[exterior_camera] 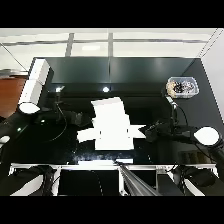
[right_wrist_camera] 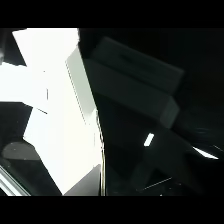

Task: Fold the box and place the chain.

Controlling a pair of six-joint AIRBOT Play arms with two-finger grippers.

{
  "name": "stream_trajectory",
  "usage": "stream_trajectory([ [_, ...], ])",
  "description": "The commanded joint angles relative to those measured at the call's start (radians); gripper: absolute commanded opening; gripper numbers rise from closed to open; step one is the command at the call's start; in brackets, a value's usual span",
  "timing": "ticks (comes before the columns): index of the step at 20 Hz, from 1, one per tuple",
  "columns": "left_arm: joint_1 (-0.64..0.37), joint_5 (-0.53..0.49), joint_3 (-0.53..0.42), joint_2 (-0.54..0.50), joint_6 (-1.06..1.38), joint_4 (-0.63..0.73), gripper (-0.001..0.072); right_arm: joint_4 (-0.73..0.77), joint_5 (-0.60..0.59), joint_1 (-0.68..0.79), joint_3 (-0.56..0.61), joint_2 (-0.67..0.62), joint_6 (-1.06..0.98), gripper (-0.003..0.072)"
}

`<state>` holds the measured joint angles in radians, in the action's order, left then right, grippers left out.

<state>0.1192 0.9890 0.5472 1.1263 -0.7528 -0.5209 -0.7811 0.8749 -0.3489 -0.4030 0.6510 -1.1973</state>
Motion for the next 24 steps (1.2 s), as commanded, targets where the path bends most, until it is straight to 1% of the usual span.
stream_trajectory([
  [1, -0.003, 0.146, 0.005, 0.159, 0.423, 0.248, 0.0706, 0.003, -0.028, -0.046, 0.011, -0.009, -0.027, 0.0024],
  [3, -0.003, 0.173, 0.021, 0.243, 0.529, 0.301, 0.0705, 0.003, -0.01, -0.046, 0.011, -0.009, -0.027, 0.0024],
  [5, -0.003, 0.22, 0.072, 0.32, 0.574, 0.295, 0.0706, 0.002, 0.012, -0.046, 0.011, -0.009, -0.038, 0.0024],
  [7, -0.003, 0.346, 0.15, 0.403, 0.595, 0.27, 0.0705, 0.002, 0.023, -0.046, 0.011, -0.009, -0.054, 0.0024],
  [9, 0.0, 0.473, 0.222, 0.48, 0.594, 0.216, 0.0701, 0.002, 0.023, -0.046, 0.011, -0.009, -0.058, 0.0023],
  [10, 0.001, 0.485, 0.245, 0.511, 0.591, 0.187, 0.0684, 0.002, 0.022, -0.046, 0.011, -0.009, -0.058, 0.0024],
  [12, 0.003, 0.468, 0.267, 0.542, 0.563, 0.132, 0.0673, 0.0, 0.019, -0.046, 0.011, -0.009, -0.061, 0.0024],
  [13, 0.005, 0.46, 0.268, 0.542, 0.564, 0.121, 0.0608, -0.004, 0.018, -0.046, 0.011, -0.009, -0.064, 0.0024],
  [15, 0.021, 0.447, 0.273, 0.542, 0.566, 0.089, 0.0598, -0.015, 0.013, -0.046, 0.011, -0.009, -0.069, 0.0023],
  [17, 0.045, 0.418, 0.273, 0.542, 0.58, 0.087, 0.0586, -0.028, 0.009, -0.046, 0.011, -0.009, -0.072, 0.0024],
  [18, 0.052, 0.419, 0.273, 0.542, 0.609, 0.097, 0.0534, -0.034, 0.008, -0.046, 0.011, -0.009, -0.078, 0.0023],
  [19, 0.056, 0.426, 0.273, 0.542, 0.624, 0.111, 0.0497, -0.043, 0.008, -0.046, 0.011, -0.009, -0.085, 0.0024],
  [22, 0.055, 0.433, 0.273, 0.542, 0.635, 0.109, 0.0482, -0.05, 0.007, -0.046, 0.011, -0.009, -0.086, 0.0024],
  [23, 0.058, 0.431, 0.273, 0.542, 0.635, 0.109, 0.0456, -0.055, 0.006, -0.046, 0.011, -0.009, -0.087, 0.0024],
  [24, 0.064, 0.432, 0.273, 0.542, 0.637, 0.108, 0.0376, -0.062, 0.004, -0.046, 0.011, -0.009, -0.087, 0.0024],
])
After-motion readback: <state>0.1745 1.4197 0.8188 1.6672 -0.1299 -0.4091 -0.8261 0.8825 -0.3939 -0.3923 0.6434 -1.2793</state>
